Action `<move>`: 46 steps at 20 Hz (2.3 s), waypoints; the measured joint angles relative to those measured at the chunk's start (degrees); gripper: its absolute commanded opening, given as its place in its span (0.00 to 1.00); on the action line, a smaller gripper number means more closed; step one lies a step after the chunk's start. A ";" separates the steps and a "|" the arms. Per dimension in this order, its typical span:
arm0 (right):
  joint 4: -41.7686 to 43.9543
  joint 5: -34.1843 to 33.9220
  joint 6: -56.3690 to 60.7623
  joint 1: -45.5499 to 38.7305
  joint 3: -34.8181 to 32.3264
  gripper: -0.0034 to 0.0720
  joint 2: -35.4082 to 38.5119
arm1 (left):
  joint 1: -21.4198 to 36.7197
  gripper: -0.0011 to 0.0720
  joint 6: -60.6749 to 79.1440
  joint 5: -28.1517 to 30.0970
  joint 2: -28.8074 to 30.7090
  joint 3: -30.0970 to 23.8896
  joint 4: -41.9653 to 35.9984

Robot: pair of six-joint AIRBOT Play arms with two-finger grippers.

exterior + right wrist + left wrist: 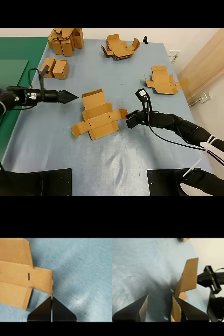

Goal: Fold the box.

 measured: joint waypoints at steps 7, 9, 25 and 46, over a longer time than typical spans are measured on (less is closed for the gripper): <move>2.10 4.94 3.21 1.31 -0.98 0.04 -1.33 | -3.56 0.65 3.34 -3.74 -5.79 1.88 -2.75; 2.25 5.38 4.02 1.36 -1.07 0.04 -1.42 | -2.67 0.58 3.61 -5.35 -6.12 1.97 -3.02; 2.45 6.75 9.27 1.40 -1.09 0.04 -1.46 | -6.47 0.56 6.29 -4.13 -6.47 2.05 -4.04; -15.96 -6.80 10.38 1.36 -0.92 0.87 5.88 | -8.61 0.03 29.09 -0.98 -6.49 5.51 -6.62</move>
